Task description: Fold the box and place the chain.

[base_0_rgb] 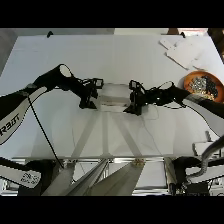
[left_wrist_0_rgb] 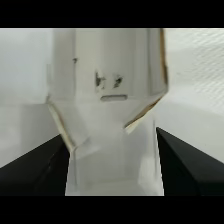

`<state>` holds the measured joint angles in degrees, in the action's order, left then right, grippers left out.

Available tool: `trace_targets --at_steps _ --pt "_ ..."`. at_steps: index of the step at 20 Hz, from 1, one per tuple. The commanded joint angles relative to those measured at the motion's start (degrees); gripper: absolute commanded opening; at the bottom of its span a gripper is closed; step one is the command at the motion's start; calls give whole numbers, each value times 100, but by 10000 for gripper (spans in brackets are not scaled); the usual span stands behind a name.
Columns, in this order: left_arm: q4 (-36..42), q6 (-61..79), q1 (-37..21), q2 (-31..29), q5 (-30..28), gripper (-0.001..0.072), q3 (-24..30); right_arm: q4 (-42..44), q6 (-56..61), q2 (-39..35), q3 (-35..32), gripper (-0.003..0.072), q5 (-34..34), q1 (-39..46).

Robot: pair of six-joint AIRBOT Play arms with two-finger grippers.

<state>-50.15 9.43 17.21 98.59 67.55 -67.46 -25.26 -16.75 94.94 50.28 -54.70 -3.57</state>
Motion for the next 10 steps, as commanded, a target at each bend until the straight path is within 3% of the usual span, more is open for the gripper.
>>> trace_targets --at_steps 1,3,4,5,6,8,10 --pt "385 579 2 2 -114 558 164 2 2 2 7 462 0 -4" --pt "391 581 2 2 -155 557 164 2 2 2 7 462 0 -4" --pt "424 577 2 2 -129 512 164 2 2 2 7 462 0 -4" --pt "428 579 2 2 -66 397 164 2 2 2 7 462 0 -4" --pt "428 579 2 0 -9 366 164 2 2 2 7 462 0 -4" --pt "428 579 2 0 -4 365 164 2 2 2 7 462 0 -4" --pt "431 579 2 0 -15 314 164 2 2 2 7 462 0 -4"
